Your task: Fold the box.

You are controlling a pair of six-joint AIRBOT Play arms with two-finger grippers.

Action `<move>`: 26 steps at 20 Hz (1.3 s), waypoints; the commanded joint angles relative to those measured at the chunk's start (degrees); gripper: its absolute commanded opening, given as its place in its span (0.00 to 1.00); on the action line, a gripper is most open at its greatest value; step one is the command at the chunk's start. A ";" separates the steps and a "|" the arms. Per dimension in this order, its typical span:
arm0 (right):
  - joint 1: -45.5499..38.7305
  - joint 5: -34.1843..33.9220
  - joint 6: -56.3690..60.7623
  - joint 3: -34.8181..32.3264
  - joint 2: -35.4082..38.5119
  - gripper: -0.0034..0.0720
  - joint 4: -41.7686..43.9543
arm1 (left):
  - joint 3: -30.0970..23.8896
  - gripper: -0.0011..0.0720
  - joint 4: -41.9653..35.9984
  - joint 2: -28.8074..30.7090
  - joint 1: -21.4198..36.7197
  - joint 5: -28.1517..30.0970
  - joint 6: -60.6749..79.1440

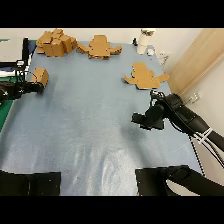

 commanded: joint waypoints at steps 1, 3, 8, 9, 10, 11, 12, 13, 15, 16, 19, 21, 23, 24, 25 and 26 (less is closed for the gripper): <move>-0.02 0.02 0.00 0.07 -0.04 0.05 0.00 | 0.90 0.74 3.26 -0.79 0.52 -0.15 -0.44; -0.02 0.02 0.02 0.07 -0.04 0.05 0.00 | 0.90 0.74 6.05 -0.79 0.52 -0.94 -2.73; -0.02 0.02 0.00 0.07 -0.04 0.05 0.00 | 0.92 0.75 17.59 -0.76 0.55 -3.58 -14.49; -0.02 0.02 0.00 0.07 -0.04 0.05 0.00 | 0.98 0.75 19.50 -0.76 0.55 -4.26 -16.48; -0.02 0.02 0.00 0.07 -0.04 0.05 0.00 | 1.03 0.77 20.70 -0.76 0.55 -5.05 -16.87; -0.02 0.02 0.00 0.07 -0.04 0.05 0.00 | 1.14 0.95 20.76 -0.76 0.55 -5.51 -16.92; -0.02 0.02 0.00 0.07 -0.04 0.05 0.00 | 1.40 0.98 20.74 -0.76 0.55 -6.19 -16.96; -0.02 0.02 0.00 0.07 -0.04 0.05 0.00 | 1.77 0.98 20.76 -0.76 0.55 -6.99 -16.94; -0.02 0.02 0.00 0.07 -0.04 0.05 0.00 | 2.56 0.98 20.76 -0.74 0.59 -8.79 -17.20; -0.02 0.02 0.02 0.07 -0.04 0.05 0.00 | 2.99 0.98 20.76 -0.68 0.83 -9.86 -18.05; -0.02 0.02 0.00 0.07 -0.04 0.05 0.00 | 4.76 0.98 21.42 0.09 2.86 -15.89 -21.90; -0.02 0.02 0.00 0.07 -0.04 0.05 0.00 | 5.90 0.98 24.76 1.40 4.94 -21.66 -25.51; -0.02 0.02 0.02 0.07 -0.04 0.05 0.00 | 7.21 0.98 28.39 2.93 6.54 -28.63 -25.92; -0.02 0.02 0.00 0.07 -0.04 0.05 0.00 | 7.72 0.98 29.31 4.02 7.02 -32.22 -25.97; -0.02 0.02 0.00 0.07 -0.04 0.05 0.00 | 8.07 0.98 29.86 5.25 7.04 -35.63 -26.27; -0.02 0.02 0.02 0.07 -0.04 0.05 0.00 | 8.15 0.98 29.70 6.54 6.95 -39.28 -26.29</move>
